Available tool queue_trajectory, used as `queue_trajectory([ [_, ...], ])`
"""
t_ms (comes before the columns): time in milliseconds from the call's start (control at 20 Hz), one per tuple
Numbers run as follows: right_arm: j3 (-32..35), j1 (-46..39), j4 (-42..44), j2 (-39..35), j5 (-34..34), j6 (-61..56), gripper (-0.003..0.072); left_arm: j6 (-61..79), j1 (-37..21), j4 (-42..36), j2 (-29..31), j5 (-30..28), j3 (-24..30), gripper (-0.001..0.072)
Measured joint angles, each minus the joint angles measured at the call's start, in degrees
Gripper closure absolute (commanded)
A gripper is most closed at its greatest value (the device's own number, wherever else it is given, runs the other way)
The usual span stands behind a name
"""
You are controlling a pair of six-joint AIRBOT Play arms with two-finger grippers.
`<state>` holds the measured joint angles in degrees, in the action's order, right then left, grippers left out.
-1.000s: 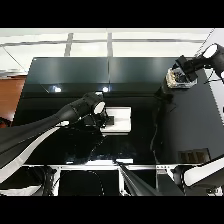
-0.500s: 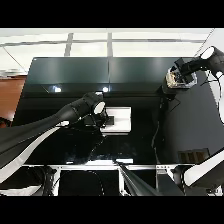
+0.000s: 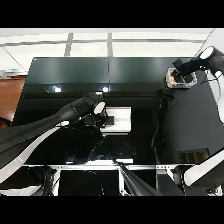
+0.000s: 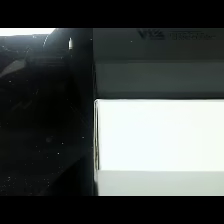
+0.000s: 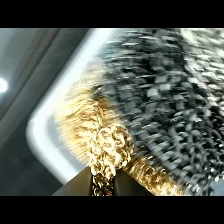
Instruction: Fold the box and place the chain.
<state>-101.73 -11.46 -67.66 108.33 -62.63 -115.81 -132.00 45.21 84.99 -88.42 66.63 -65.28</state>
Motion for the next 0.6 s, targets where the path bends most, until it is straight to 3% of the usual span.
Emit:
queue_trajectory([
  [600,-0.7,0.4,3.1,-34.6,-8.7,21.4,0.0678,0.0,0.0,0.0,0.0,-0.1,0.0,0.0686],
])
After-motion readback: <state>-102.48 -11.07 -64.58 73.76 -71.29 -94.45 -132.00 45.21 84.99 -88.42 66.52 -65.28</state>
